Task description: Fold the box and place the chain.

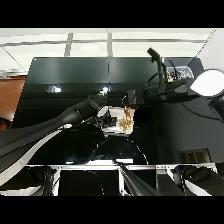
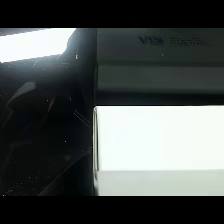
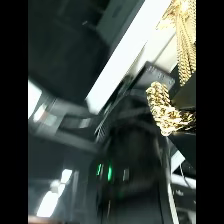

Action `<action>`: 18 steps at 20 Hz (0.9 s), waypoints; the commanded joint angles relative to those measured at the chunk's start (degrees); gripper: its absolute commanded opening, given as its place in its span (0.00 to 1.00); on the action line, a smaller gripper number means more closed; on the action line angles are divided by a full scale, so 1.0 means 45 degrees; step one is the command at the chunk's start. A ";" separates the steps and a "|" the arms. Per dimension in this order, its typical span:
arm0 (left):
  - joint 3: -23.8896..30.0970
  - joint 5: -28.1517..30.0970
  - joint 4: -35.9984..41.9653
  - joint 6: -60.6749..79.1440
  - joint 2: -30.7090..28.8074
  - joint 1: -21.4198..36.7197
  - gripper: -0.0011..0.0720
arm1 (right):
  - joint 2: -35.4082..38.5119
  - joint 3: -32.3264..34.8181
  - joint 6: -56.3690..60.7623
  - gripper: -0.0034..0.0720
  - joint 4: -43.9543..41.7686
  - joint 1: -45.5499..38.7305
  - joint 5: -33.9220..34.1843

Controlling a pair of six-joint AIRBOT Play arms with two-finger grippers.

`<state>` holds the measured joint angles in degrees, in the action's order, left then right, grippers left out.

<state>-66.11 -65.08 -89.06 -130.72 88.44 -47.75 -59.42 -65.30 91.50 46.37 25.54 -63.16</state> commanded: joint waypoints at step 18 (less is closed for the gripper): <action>-0.0010 0.0029 -0.0005 0.0005 -0.0005 0.0005 0.05 | -0.0253 0.2506 0.0578 0.40 0.1841 0.1107 0.2472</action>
<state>-66.13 -65.01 -89.06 -130.69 88.44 -47.75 -60.18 -56.47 93.30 54.06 30.13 -55.40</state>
